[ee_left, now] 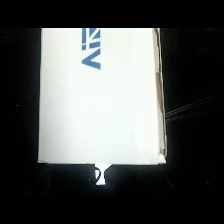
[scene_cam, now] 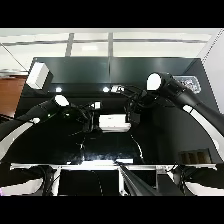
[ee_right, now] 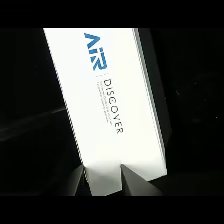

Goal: Fold the box and place the chain.

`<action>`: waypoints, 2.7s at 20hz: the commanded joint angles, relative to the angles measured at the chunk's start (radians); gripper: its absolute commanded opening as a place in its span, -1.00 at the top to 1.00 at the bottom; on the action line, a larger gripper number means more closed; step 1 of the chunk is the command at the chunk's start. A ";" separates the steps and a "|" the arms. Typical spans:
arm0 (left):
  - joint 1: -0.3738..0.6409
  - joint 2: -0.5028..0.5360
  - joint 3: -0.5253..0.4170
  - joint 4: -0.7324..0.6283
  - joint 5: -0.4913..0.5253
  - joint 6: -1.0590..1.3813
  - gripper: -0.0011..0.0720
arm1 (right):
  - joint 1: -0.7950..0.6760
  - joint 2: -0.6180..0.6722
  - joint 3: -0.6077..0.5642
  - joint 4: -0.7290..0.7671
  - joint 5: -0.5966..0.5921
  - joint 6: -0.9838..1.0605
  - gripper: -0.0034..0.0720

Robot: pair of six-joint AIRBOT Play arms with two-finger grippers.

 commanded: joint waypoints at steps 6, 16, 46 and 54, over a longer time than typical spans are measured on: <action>0.000 0.000 0.001 0.000 0.000 -0.001 -0.16 | 0.016 0.000 -0.007 -0.011 -0.006 0.032 0.17; 0.000 0.000 0.001 0.000 0.000 -0.001 -0.16 | 0.014 0.023 -0.006 0.004 -0.003 0.054 0.17; 0.000 0.000 0.001 0.000 0.000 -0.001 -0.16 | -0.149 0.111 -0.336 0.717 -0.272 0.616 0.85; 0.000 0.000 0.001 0.000 0.000 -0.001 -0.16 | -0.117 0.111 -0.391 0.703 -0.357 0.637 0.86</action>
